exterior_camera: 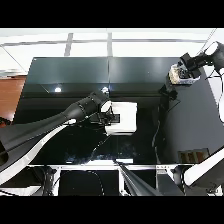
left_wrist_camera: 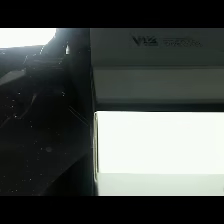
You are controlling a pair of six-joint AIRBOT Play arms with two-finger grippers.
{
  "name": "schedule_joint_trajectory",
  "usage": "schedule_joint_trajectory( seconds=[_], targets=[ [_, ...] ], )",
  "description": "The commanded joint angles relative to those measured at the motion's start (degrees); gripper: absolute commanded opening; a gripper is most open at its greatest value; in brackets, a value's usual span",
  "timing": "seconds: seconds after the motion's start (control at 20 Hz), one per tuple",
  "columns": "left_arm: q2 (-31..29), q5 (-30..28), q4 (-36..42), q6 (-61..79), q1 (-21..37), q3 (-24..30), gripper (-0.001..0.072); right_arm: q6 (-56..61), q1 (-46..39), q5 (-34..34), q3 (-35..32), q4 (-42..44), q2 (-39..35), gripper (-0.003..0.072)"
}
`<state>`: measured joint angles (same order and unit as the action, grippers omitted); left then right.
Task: Fold the box and place the chain.
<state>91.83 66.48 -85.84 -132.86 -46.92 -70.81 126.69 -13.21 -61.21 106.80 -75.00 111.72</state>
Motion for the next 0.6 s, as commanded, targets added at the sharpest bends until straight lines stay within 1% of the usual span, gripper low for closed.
schedule_joint_trajectory(
  seconds=[0.0,0.25,0.45,0.55],
  targets=[
    [0.0,0.0,0.0,0.0,0.0,0.0,0.0026,-1.2,-0.3,-1.2,0.3,2.1,0.4,0.0553],
    [0.0,0.0,0.0,0.0,0.0,0.0,0.0026,-2.0,0.0,-1.5,0.3,3.2,0.7,0.0553],
    [0.0,0.0,0.0,0.0,0.0,0.0,0.0026,-2.0,0.0,-1.2,0.3,5.2,3.1,0.0553],
    [0.0,0.0,-0.1,0.0,0.0,0.0,0.0026,-2.0,0.2,-0.1,0.3,5.9,4.2,0.0553]
  ],
)
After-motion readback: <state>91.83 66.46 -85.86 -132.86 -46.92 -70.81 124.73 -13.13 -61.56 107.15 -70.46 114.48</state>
